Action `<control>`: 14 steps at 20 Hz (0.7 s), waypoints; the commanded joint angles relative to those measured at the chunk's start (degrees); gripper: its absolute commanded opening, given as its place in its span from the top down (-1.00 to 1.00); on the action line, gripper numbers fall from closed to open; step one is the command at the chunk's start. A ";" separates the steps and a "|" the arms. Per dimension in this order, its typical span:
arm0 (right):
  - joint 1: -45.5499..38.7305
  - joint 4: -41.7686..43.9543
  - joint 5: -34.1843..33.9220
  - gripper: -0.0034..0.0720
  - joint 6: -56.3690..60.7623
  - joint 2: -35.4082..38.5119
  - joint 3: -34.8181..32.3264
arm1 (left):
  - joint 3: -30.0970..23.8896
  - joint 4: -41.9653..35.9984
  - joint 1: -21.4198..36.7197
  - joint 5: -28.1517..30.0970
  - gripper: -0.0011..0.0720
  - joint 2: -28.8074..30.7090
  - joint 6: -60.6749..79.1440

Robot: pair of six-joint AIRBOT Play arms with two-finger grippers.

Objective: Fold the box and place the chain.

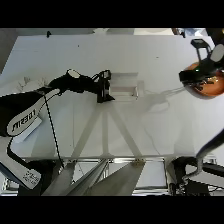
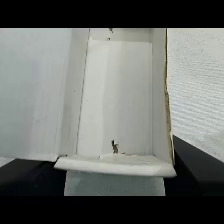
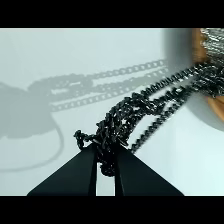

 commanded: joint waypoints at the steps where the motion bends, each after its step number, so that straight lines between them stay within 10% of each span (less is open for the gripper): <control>1: 9.01 0.96 0.79 0.88 -0.09 0.17 0.00 | 0.02 0.00 0.04 0.00 0.20 0.02 0.02; 14: 30.34 4.02 -9.18 0.88 -1.73 -0.63 0.00 | 0.02 0.00 0.04 0.00 0.20 0.02 0.02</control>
